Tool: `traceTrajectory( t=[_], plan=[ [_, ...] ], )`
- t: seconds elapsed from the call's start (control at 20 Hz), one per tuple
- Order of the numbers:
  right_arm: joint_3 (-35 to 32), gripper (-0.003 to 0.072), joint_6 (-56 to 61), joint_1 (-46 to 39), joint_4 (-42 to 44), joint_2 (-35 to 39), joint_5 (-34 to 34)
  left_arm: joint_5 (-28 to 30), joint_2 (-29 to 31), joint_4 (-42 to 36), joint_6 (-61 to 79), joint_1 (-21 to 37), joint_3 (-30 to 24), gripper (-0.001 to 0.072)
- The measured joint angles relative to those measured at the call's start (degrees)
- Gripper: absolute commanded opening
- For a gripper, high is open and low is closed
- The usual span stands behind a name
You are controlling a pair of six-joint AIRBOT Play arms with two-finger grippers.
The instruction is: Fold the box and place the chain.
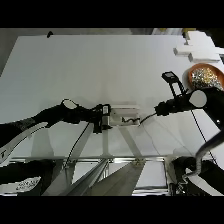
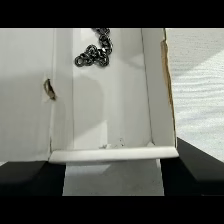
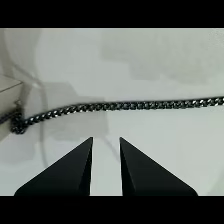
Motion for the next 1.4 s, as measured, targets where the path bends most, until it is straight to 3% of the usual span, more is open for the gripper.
traceTrajectory(
  t=[0.05,0.6,0.95,1.4],
  plan=[
    [-0.39,0.0336,0.13,-0.07,-0.26,-1.36,-0.31,0.00,0.00,0.00,0.00,0.00,0.00,0.0136],
    [-1.36,0.0336,4.61,-0.17,-3.61,-9.81,-6.43,0.00,0.00,0.00,0.00,0.00,0.02,0.0136],
    [-1.38,0.0335,7.50,-0.17,-5.75,-10.80,-10.49,0.00,0.00,0.00,0.00,0.00,0.02,0.0136],
    [-1.38,0.0320,11.15,-0.17,-7.69,-10.88,-10.23,0.00,0.00,0.00,0.00,0.00,0.00,0.0136]
  ],
)
